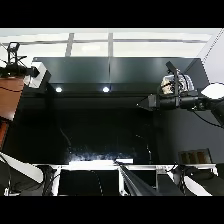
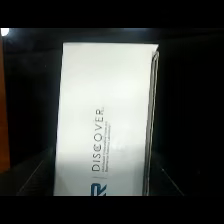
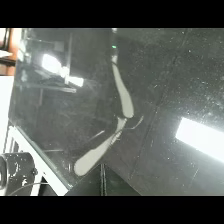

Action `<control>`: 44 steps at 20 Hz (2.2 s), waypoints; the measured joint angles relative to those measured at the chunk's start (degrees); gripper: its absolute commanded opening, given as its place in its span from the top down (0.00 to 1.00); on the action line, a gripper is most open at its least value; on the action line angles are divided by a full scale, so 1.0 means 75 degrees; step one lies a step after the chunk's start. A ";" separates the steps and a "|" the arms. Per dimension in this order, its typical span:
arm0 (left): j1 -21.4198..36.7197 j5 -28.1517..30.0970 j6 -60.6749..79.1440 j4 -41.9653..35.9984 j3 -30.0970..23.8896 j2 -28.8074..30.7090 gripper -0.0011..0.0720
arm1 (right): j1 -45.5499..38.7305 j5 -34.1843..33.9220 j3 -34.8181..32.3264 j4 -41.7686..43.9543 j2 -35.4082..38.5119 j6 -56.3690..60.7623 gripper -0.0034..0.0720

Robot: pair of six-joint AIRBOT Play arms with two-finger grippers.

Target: Fold the box and place the chain.

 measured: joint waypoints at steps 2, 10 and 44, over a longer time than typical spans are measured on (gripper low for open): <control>-0.0006 -0.0326 -0.0204 0.0052 0.0361 0.0149 0.00 | 0.0006 0.0032 0.0000 0.0108 0.0000 0.0017 0.92; -0.0256 -0.3631 -0.1836 0.0012 0.2040 0.1323 0.95 | -0.0140 -0.0096 0.0050 0.0178 0.0242 -0.0230 0.92; -0.4322 -0.1052 -0.4811 0.0353 -0.8944 1.1167 0.94 | -0.0895 -0.1550 -0.1399 -0.5007 0.2769 0.1964 0.92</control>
